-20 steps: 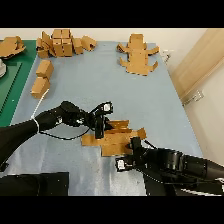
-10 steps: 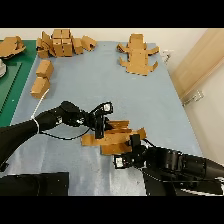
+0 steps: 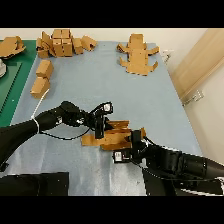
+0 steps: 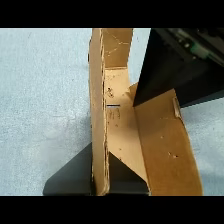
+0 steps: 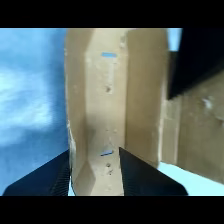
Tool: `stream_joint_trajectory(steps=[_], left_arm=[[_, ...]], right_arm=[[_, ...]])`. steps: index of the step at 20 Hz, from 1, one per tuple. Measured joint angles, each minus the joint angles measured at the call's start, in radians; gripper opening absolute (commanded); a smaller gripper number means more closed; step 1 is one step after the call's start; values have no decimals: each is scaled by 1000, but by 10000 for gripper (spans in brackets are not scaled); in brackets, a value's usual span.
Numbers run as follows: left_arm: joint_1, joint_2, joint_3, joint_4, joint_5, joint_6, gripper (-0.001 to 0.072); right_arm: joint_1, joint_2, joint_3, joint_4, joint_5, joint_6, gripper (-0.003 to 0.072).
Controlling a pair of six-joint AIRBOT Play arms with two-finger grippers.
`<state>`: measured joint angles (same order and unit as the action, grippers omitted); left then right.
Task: Fold the box.
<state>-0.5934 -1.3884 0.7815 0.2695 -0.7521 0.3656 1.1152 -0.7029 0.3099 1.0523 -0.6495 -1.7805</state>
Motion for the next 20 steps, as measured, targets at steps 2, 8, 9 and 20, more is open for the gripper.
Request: stream_joint_trajectory(steps=[2,8,9,20], left_arm=[[0,0,0,0,0,0,13],[0,0,0,0,0,0,13],[0,0,0,0,0,0,13],[0,0,0,0,0,0,13]], right_arm=[[0,0,0,-25,7,47,467],[0,0,0,-51,26,114,534],[0,0,0,-53,29,117,580],[-134,13,0,75,46,107,581]])
